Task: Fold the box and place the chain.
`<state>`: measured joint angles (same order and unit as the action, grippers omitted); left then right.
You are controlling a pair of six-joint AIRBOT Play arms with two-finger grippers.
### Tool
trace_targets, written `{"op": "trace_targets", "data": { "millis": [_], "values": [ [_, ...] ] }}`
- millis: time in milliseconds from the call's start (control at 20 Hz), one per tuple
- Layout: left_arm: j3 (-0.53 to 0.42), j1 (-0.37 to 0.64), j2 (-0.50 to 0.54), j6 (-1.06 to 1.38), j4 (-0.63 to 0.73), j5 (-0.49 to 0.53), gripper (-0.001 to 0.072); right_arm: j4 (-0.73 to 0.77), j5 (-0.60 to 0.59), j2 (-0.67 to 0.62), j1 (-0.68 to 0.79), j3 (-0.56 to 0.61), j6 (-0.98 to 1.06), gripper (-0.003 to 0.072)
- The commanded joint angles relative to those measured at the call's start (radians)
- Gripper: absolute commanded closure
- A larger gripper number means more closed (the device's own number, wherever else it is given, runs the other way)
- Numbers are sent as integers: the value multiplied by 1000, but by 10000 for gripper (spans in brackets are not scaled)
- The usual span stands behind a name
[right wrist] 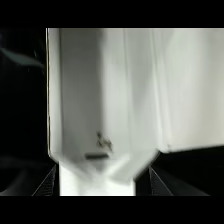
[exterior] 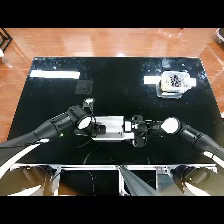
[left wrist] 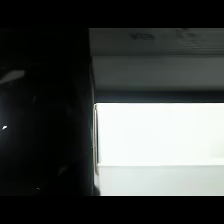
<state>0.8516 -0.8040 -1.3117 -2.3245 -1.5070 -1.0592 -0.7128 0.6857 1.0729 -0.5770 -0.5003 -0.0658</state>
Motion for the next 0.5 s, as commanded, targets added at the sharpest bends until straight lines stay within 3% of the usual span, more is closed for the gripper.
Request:
{"op": "trace_targets", "data": {
  "millis": [0,300,350,450],
  "values": [
    [0,6,-24,27,-3,0,693,-106,-17,-15,-11,0,5,-13],
    [0,6,-28,44,0,3,693,22,-40,22,-19,0,-50,-9],
    [0,6,-28,44,0,3,693,32,-39,29,-26,0,-62,81],
    [0,6,-28,44,0,3,693,53,-40,43,-42,0,-62,105]
  ]
}}
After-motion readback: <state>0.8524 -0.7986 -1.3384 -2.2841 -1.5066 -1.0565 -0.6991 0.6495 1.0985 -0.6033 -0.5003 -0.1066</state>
